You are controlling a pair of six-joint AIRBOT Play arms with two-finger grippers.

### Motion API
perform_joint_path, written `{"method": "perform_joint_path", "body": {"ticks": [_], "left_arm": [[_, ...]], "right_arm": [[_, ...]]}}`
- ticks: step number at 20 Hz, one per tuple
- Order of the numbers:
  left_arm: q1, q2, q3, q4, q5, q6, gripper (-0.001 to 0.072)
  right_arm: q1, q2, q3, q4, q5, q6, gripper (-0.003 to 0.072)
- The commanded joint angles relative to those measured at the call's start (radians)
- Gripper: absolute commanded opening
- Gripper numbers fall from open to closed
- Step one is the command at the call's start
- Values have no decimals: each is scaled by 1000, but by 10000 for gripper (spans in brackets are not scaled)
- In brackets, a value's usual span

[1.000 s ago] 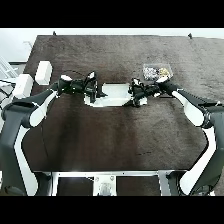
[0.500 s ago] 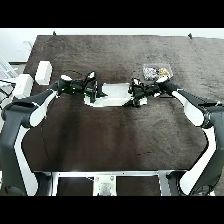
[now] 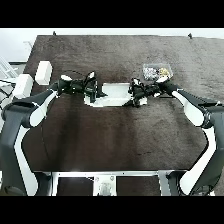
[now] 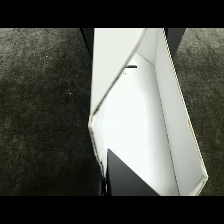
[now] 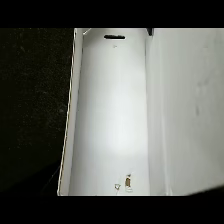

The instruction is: Fold the box and place the chain.

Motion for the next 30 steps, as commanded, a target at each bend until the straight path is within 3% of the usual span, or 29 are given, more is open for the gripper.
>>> {"method": "perform_joint_path", "body": {"ticks": [1,21,22,23,24,25,30], "left_arm": [[-1,0,0,-2,1,0,23],[-1,0,0,-26,-1,0,25],[-1,0,0,-26,-2,0,105],[-1,0,0,-27,-2,0,319],[-1,1,0,-27,-5,0,381],[-1,2,0,-27,-8,0,354],[13,26,1,-20,-38,-2,359]], "right_arm": [[0,-1,0,0,1,0,479],[0,-1,0,0,1,0,479],[0,-1,0,0,1,0,478],[0,-1,0,0,1,0,479],[0,-1,0,0,1,0,479],[0,-1,0,0,1,0,479],[0,-1,0,0,1,0,478]]}}
